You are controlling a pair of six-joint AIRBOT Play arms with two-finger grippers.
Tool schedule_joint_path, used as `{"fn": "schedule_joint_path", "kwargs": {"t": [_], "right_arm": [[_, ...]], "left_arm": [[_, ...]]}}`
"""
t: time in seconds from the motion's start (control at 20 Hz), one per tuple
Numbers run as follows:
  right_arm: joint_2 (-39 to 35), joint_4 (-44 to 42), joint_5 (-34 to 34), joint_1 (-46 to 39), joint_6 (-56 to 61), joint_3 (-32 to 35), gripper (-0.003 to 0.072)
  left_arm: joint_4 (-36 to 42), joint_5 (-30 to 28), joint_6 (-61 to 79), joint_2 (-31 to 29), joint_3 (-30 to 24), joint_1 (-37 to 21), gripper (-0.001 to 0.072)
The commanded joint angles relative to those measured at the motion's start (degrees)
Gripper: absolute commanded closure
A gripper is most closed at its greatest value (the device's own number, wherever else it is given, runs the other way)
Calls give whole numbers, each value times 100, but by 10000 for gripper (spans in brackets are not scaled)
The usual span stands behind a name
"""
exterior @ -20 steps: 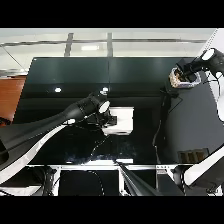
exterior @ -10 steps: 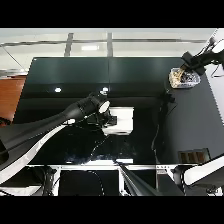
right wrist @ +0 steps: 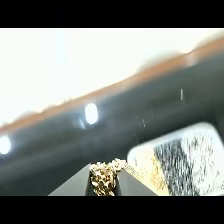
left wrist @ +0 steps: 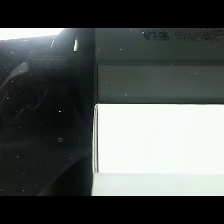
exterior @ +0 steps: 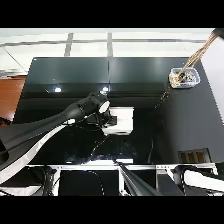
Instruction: Fold the box and place the chain.
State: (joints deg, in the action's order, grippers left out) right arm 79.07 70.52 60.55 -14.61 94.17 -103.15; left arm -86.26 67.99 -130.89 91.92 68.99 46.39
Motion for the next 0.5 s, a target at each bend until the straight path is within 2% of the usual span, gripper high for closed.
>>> {"fn": "schedule_joint_path", "kwargs": {"t": [0.0, 0.15, 0.45], "right_arm": [[-837, -7, -319, -2, -273, -7, 672], [-1314, -68, -426, -2, -323, -9, 671], [-1950, -1158, -236, 0, -927, -35, 671]], "left_arm": [[-2, 0, 0, 4, 2, -2, 681], [-2, 0, 0, 4, 2, -2, 681], [0, 4, 0, 4, 4, -2, 681]]}}
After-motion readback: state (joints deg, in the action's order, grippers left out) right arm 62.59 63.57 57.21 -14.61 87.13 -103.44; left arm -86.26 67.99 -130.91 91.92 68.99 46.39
